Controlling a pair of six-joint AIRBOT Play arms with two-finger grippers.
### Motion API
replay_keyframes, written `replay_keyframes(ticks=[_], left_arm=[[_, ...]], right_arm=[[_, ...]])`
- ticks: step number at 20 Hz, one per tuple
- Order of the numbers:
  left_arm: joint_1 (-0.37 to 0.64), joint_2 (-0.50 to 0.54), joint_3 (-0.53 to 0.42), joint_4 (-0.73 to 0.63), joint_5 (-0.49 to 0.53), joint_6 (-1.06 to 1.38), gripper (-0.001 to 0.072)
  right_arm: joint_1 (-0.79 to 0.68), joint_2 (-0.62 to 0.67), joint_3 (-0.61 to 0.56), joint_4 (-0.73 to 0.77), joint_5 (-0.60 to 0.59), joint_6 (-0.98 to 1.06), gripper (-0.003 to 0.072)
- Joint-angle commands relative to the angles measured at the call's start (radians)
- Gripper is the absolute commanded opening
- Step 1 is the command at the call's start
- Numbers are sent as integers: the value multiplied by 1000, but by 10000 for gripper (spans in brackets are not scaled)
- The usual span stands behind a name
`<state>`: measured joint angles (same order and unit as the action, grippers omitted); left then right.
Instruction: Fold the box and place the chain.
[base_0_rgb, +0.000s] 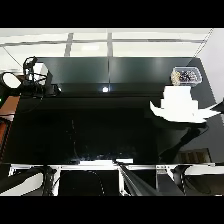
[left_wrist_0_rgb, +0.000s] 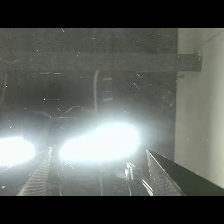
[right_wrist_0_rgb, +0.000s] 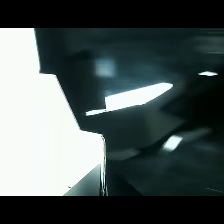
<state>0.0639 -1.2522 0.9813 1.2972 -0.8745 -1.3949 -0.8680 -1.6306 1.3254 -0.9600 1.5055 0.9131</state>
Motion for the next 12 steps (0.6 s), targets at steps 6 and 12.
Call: replay_keyframes(ticks=[6,12], left_arm=[[-9,-1,-2,-48,-109,3,707],[-109,-59,-35,-262,-88,21,707]], right_arm=[[347,420,-541,448,-302,-187,10],[726,574,-903,704,-683,-263,11]])
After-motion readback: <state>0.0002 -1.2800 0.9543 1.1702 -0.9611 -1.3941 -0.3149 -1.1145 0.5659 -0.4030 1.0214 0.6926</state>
